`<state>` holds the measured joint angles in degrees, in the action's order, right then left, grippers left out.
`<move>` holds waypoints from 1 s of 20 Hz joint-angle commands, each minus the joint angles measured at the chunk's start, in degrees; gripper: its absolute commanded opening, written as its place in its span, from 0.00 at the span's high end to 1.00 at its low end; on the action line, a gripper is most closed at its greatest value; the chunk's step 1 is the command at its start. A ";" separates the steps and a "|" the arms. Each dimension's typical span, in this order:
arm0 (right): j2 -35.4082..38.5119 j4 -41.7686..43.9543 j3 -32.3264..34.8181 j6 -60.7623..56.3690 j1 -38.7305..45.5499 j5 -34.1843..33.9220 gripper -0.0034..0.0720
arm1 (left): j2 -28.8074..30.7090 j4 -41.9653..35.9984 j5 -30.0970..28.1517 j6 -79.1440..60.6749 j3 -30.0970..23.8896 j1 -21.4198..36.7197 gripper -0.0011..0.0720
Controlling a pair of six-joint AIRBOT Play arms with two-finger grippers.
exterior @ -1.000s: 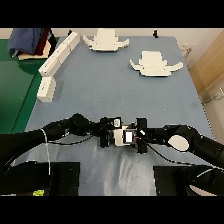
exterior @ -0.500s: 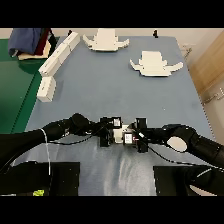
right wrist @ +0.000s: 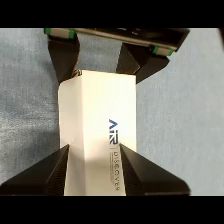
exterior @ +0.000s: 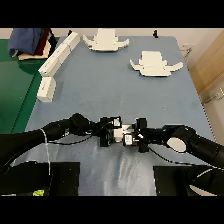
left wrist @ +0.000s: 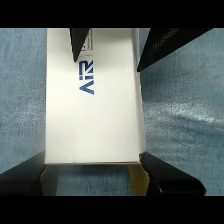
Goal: Fold the box.
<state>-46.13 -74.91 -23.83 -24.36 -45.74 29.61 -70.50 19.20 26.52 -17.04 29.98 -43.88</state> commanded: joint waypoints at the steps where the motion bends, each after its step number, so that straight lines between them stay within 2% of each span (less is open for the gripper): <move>1: 1.55 0.46 -0.02 -0.02 -0.02 -0.17 0.39 | 0.02 0.09 0.00 -0.04 -0.02 0.02 0.28; 8: 6.62 1.38 -0.02 0.00 0.00 -2.89 0.39 | 0.02 0.09 0.00 -0.04 -0.02 0.02 0.28; 15: 6.23 0.68 -0.09 0.46 0.02 -8.33 0.39 | 0.02 0.09 0.00 -0.04 -0.02 0.02 0.28; 20: 3.17 -1.20 -0.09 0.44 0.04 -11.34 0.39 | 0.02 0.09 0.02 -0.04 -0.02 0.02 0.28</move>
<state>-41.43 -75.09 -23.90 -23.99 -45.67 20.10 -70.52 19.25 26.50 -16.95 29.95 -43.81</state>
